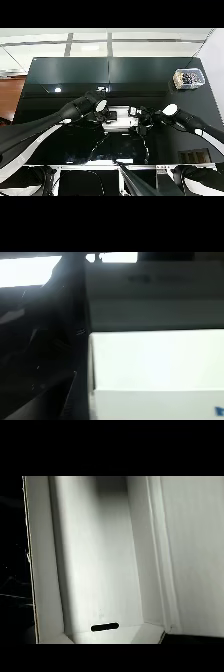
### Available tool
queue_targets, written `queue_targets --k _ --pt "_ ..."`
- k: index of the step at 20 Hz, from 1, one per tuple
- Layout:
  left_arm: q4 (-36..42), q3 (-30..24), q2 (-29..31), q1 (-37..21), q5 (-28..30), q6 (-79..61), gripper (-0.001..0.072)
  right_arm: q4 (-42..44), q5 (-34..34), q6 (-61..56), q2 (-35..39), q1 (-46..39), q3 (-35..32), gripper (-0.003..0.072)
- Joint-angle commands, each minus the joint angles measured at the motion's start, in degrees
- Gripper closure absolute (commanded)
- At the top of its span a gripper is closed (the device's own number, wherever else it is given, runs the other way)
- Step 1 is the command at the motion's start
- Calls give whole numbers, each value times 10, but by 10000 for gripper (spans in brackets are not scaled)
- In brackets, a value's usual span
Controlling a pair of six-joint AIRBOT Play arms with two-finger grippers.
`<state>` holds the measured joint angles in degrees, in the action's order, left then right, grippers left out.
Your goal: Fold the box and place the chain.
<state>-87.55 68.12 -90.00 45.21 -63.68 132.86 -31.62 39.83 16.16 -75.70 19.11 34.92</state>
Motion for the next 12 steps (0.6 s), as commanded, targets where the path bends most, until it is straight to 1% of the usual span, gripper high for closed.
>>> queue_targets --k 1,2,3,5,6,10,11,12 --pt "0 1 -1 0 -9 5 456 0 0 0 0 0 0 496" --pt "0 1 -1 0 -8 4 571 0 0 0 0 0 0 496" --pt "0 1 -2 0 -8 4 615 0 0 0 0 0 0 496" --pt "0 1 -2 0 -9 4 624 0 0 0 0 0 0 496" --pt "0 1 -3 2 -9 3 674 0 0 0 0 0 0 496" --pt "0 1 -3 4 -9 1 681 0 0 0 0 0 0 496" --pt "0 1 -4 4 -9 1 627 0 0 0 0 0 0 496" --pt "0 2 -4 4 -9 1 409 0 0 0 0 0 0 496"
